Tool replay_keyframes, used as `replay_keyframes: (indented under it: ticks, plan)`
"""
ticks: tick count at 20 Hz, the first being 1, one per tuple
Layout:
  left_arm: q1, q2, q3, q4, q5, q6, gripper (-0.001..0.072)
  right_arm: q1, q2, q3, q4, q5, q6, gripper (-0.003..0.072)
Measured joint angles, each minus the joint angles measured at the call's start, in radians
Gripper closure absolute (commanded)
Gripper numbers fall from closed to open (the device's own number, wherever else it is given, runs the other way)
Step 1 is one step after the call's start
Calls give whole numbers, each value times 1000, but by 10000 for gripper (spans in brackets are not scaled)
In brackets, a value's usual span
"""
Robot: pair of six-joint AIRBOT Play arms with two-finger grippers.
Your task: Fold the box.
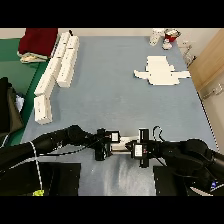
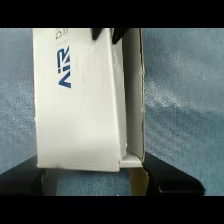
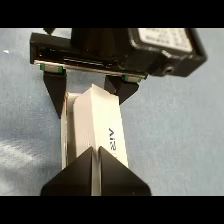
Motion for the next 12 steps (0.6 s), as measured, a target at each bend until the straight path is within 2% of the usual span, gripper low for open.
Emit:
replay_keyframes:
  ticks: [5, 6, 8, 10, 12]
  plan:
    - [0, 0, 0, 0, 0, 0, 186, 0, 0, 0, 9, -16, 0, 646]
    - [0, 0, 0, 0, 0, 0, 187, 0, 0, 0, 9, -19, 0, 593]
    - [0, 0, 0, 0, 0, 0, 186, 0, 0, -1, 8, -33, 1, 573]
    - [0, 0, 0, 2, 0, 0, 187, -1, 0, -1, 8, -29, 1, 371]
    - [0, 0, 0, 2, -1, 1, 187, -2, 0, -1, 5, -27, 1, 358]
